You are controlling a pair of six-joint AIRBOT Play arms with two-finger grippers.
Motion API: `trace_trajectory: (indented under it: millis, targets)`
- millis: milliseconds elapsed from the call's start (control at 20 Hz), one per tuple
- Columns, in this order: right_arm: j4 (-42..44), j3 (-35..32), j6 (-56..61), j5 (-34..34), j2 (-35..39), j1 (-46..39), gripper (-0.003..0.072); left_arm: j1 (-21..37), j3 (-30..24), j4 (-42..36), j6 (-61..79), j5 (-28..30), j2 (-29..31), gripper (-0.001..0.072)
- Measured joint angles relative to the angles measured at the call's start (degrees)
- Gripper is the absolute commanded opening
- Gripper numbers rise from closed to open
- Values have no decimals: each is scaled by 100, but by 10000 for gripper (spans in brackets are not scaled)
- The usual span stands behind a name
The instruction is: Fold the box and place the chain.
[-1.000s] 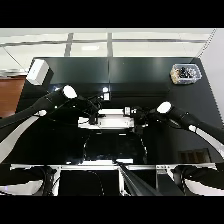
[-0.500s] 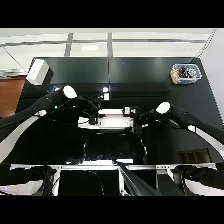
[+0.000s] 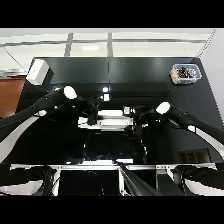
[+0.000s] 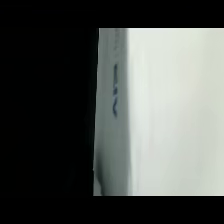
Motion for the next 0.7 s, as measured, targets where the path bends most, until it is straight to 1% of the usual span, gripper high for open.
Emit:
trace_trajectory:
  millis: [50,150,200,250,300,350,400,450,500,550,650,700]
  targets:
    - [0,0,0,-2,0,0,470,26,9,70,-304,0,85,704]
    - [0,0,4,-7,0,0,469,136,4,533,-1069,-232,343,702]
    - [0,0,7,-9,0,0,414,223,9,820,-1534,-286,511,699]
    - [-2,0,11,-9,0,0,222,334,9,1121,-2033,-455,684,650]
    - [-2,0,15,-11,0,0,133,455,9,1259,-2533,-726,826,440]
    - [-2,0,17,-11,0,0,129,581,-4,1279,-3008,-1008,922,161]
    - [-2,0,17,-11,0,0,129,704,-61,1097,-3412,-1344,986,27]
    - [-2,0,17,-11,0,0,128,778,-160,737,-3587,-1681,1003,27]
    - [-2,0,17,-13,0,0,129,813,-306,184,-3652,-1943,999,27]
    - [-2,0,17,-13,0,0,129,811,-455,-380,-3552,-1993,973,27]
    - [0,0,20,-13,0,0,128,741,-706,-1499,-3158,-1740,905,26]
    - [0,0,22,-15,0,0,129,702,-787,-1989,-2973,-1340,876,27]
